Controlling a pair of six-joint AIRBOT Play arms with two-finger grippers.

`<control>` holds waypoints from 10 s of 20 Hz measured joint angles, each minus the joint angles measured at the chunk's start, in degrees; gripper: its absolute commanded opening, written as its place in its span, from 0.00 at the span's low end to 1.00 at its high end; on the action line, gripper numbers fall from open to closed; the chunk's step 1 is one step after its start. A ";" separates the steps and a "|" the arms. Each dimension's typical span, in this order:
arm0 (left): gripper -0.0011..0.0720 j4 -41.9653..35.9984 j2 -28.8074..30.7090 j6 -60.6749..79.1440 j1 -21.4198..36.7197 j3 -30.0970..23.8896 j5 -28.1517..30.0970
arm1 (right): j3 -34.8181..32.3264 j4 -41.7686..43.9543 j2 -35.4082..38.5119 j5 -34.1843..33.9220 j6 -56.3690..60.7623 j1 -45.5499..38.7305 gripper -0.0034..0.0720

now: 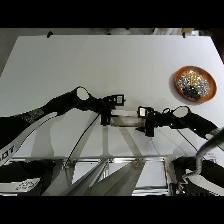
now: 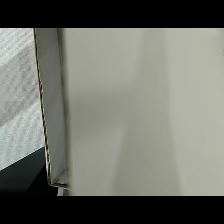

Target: Fold the box and place the chain.

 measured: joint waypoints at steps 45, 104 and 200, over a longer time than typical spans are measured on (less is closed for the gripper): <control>0.02 13.25 5.55 -42.05 -7.74 0.00 22.73 | 0.00 0.02 -0.02 0.00 0.02 0.00 0.48; 0.39 22.51 12.24 -11.89 -0.26 -8.04 4.68 | 0.00 0.00 -0.04 0.02 0.00 0.02 0.48; 0.42 12.50 13.29 -89.85 -2.82 -6.86 0.11 | 0.00 -0.02 -0.04 0.07 0.00 0.00 0.48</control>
